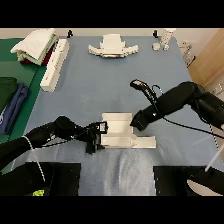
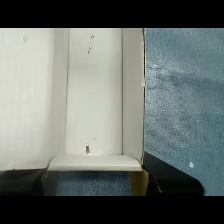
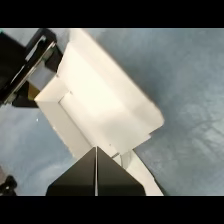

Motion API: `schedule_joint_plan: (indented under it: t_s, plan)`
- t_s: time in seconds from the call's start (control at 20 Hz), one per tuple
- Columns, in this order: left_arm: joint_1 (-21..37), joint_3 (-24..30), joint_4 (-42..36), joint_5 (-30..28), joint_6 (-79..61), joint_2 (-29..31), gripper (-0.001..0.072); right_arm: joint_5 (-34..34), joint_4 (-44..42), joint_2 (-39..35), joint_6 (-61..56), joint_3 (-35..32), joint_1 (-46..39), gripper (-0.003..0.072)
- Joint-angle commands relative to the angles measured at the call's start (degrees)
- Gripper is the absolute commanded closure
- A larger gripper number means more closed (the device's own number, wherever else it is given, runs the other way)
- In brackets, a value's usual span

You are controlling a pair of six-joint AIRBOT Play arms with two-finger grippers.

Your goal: Fold the box.

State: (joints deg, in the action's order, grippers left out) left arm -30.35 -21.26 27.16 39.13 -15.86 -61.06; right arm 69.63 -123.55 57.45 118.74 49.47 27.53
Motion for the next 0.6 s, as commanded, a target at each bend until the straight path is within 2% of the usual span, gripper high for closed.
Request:
schedule_joint_plan:
  t_s: [0.0,0.05,0.1,0.2,0.25,0.3,0.35,0.4,0.5,0.55]
  plan:
    - [0.02,-0.04,0.0,-0.02,0.04,-0.04,0.0234,4.83,2.29,-8.94,6.8,-6.23,1.46,0.0684]
    - [0.02,-0.04,0.0,-0.02,0.04,-0.04,0.0234,4.48,4.28,-11.23,7.91,-8.66,1.49,0.0654]
    - [0.02,-0.04,0.0,0.0,0.04,-0.04,0.0234,3.67,6.54,-13.22,8.68,-10.91,1.49,0.0562]
    - [0.02,-0.04,0.0,-0.02,0.04,-0.04,0.0235,1.14,9.88,-14.62,11.1,-13.75,1.49,0.0214]
    - [0.02,-0.04,0.0,-0.02,0.04,-0.04,0.0234,-1.27,11.28,-14.53,12.28,-14.71,1.49,0.0111]
    - [0.02,-0.04,0.0,0.02,0.04,-0.04,0.0234,-4.72,11.5,-14.14,15.54,-15.8,1.51,0.0074]
    - [0.02,-0.04,0.0,-0.02,0.04,-0.04,0.0234,-8.15,11.34,-13.51,20.74,-16.79,1.53,0.0069]
    - [0.02,-0.04,0.0,-0.02,0.04,-0.04,0.0234,-11.63,9.99,-12.55,27.47,-17.79,1.53,-0.0032]
    - [0.02,-0.04,0.0,0.0,0.04,-0.04,0.0234,-17.62,8.15,-10.25,36.5,-19.54,1.51,-0.0029]
    - [0.02,-0.04,0.0,0.0,0.04,-0.04,0.0235,-18.45,6.78,-9.14,40.26,-20.06,1.51,-0.0029]
